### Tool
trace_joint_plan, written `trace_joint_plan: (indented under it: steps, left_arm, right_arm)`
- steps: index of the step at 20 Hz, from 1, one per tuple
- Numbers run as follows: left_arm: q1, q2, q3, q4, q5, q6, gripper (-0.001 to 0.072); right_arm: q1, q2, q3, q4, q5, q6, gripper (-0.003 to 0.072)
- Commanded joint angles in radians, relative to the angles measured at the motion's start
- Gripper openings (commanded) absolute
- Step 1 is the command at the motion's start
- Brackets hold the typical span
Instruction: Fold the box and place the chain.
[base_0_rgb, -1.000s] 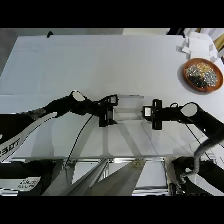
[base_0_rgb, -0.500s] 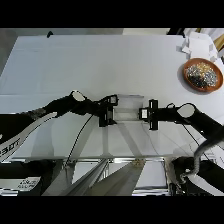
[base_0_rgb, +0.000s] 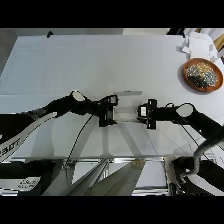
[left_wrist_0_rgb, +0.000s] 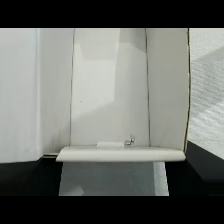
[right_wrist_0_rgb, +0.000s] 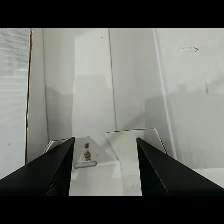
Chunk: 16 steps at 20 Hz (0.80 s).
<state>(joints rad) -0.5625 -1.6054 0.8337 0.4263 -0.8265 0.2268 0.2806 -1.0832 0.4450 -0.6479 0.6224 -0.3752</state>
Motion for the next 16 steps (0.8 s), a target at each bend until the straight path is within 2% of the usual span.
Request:
trace_joint_plan:
  steps: [1,2,3,4,5,8,11,13,16]
  left_arm:
    - [0.0,0.001,0.0,0.0,0.0,0.001,0.0252]
    - [0.0,0.001,0.0,0.0,0.0,0.001,0.0252]
    - [0.0,0.001,0.0,0.0,0.0,0.001,0.0252]
    - [0.0,0.001,0.0,0.0,0.0,0.001,0.0252]
    - [0.0,0.001,0.0,0.0,0.0,0.001,0.0252]
    - [0.0,0.001,0.0,0.0,0.0,0.001,0.0252]
    - [0.0,0.001,0.0,0.0,0.0,0.001,0.0252]
    - [0.0,0.001,0.0,0.0,0.0,0.001,0.0252]
    - [0.0,0.001,0.0,0.0,0.0,0.001,0.0252]
  right_arm:
    - [0.0,0.004,0.0,-0.005,-0.007,0.045,0.0453]
    - [-0.001,0.018,0.0,-0.042,-0.003,0.129,0.0374]
    - [-0.008,0.039,0.0,-0.088,0.013,0.224,0.0245]
    - [-0.022,0.068,0.0,-0.136,0.05,0.313,0.0071]
    - [-0.039,0.101,0.0,-0.174,0.092,0.39,0.0008]
    - [-0.111,0.218,0.0,-0.193,0.189,0.639,0.0008]
    - [-0.218,0.325,0.0,-0.234,0.199,1.136,0.0007]
    - [-0.301,0.352,0.0,-0.358,0.253,1.495,0.0007]
    - [-0.364,0.345,0.0,-0.564,0.283,1.727,0.0007]
